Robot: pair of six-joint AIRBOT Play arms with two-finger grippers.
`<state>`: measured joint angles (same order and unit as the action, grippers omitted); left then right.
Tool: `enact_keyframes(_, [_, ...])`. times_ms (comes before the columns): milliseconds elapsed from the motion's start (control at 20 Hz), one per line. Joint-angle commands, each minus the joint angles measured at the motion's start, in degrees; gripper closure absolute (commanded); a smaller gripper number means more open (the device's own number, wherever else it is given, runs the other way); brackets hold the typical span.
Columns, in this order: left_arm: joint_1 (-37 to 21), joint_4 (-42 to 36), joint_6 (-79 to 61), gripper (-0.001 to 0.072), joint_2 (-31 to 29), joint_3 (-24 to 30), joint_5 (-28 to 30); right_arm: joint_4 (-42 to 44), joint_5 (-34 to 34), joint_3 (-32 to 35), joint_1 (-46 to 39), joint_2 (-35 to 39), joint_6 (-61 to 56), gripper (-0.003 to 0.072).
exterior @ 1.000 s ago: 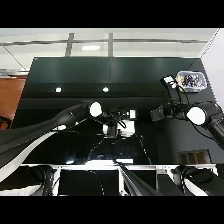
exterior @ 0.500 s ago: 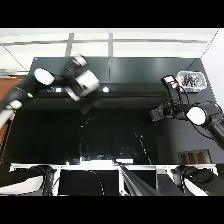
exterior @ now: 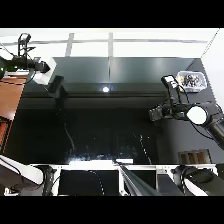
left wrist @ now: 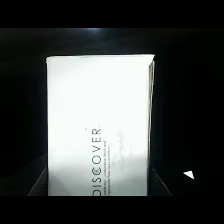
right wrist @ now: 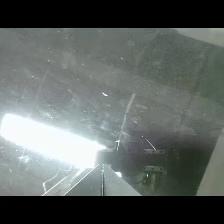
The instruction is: Fold the box and place the chain.
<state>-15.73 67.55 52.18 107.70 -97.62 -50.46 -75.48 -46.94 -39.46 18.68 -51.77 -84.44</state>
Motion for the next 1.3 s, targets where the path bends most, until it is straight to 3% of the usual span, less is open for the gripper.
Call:
enact_keyframes(0, [-1.9,10.1,7.9,0.0527,7.5,-7.5,-2.7,0.7,0.2,0.0,0.0,0.0,-0.1,0.0672])
enact_keyframes(100, [-1.7,8.8,8.3,0.0526,8.7,-8.1,-0.7,0.7,0.7,0.0,0.0,0.0,-0.7,0.0672])
enact_keyframes(150, [-1.4,8.4,8.3,0.0492,8.5,-8.1,0.2,0.7,1.0,0.0,0.0,0.0,-0.7,0.0672])
enact_keyframes(200, [-0.8,8.8,8.3,0.0198,8.2,-8.3,0.9,0.7,0.9,0.0,0.0,0.0,-0.6,0.0672])
enact_keyframes(250, [-0.3,9.7,8.6,0.0007,7.8,-9.7,0.1,0.7,0.9,0.0,0.0,0.0,-0.6,0.0672])
enact_keyframes(450, [0.6,14.2,17.4,0.0007,7.1,-26.0,-11.6,1.1,1.0,0.0,0.0,0.0,-0.6,0.0672])
enact_keyframes(550, [0.7,10.8,22.6,0.003,3.1,-28.0,-13.9,1.6,0.9,0.0,0.0,0.0,-0.6,0.0672])
enact_keyframes(600, [0.7,9.5,25.5,0.0169,-0.5,-26.2,-14.2,1.6,0.8,0.0,0.0,0.0,-0.6,0.0672])
enact_keyframes(650, [0.7,8.9,29.4,0.054,-4.6,-22.8,-15.1,1.6,0.7,0.0,0.0,0.1,-0.6,0.0672])
enact_keyframes(700, [0.7,8.2,30.1,0.0681,-9.7,-17.3,-15.6,1.6,0.4,0.0,0.0,0.1,-0.6,0.0672])
enact_keyframes(850, [1.8,8.0,30.3,0.0682,-25.7,2.6,-13.5,1.6,-2.1,0.0,0.0,0.1,-0.6,0.0672])
enact_keyframes(1000, [5.6,7.2,27.1,0.0681,-45.5,31.4,-0.6,1.3,-0.8,0.0,0.0,0.1,-0.4,0.0672])
enact_keyframes(1150, [11.0,7.0,22.9,0.0681,-61.0,56.3,9.3,1.3,9.0,0.0,0.0,0.1,2.7,0.0672])
enact_keyframes(1250, [13.3,6.7,23.0,0.0681,-67.6,65.6,11.1,0.2,16.7,0.0,0.0,0.1,3.1,0.0672])
